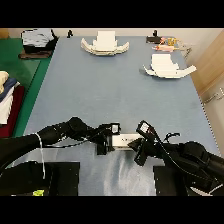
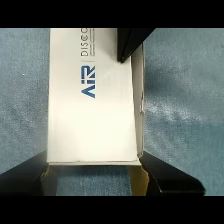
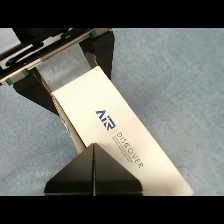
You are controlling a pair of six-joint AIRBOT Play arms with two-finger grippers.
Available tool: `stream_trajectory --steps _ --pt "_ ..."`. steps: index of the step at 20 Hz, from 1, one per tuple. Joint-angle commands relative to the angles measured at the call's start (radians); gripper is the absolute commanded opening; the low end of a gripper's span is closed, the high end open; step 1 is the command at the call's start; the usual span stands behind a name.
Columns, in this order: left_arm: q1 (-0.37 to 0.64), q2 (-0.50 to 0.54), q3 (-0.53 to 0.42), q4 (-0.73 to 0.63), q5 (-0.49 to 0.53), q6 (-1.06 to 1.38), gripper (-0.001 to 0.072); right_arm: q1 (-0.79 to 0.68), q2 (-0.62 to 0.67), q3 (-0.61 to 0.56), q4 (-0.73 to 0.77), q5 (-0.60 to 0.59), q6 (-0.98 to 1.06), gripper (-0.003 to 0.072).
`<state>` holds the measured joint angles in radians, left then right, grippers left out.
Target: Fold the box.
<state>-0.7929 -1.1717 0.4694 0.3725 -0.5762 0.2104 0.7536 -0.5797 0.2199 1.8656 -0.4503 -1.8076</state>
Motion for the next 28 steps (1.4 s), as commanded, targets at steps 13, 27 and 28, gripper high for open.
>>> stream_trajectory --steps 13,27,28 --pt "0.001 0.0 0.001 -0.002 -0.002 -0.002 0.0532 0.0 0.084 0.081 -0.035 -0.027 0.021 0.0039" --pt "0.111 0.108 0.01 -0.006 0.33 -0.271 0.0532 -0.193 0.08 0.146 -0.75 -0.218 0.875 0.0039" --pt "0.172 0.122 0.01 -0.005 0.36 -0.322 0.0532 -0.208 0.08 0.146 -0.768 -0.226 0.895 0.004"
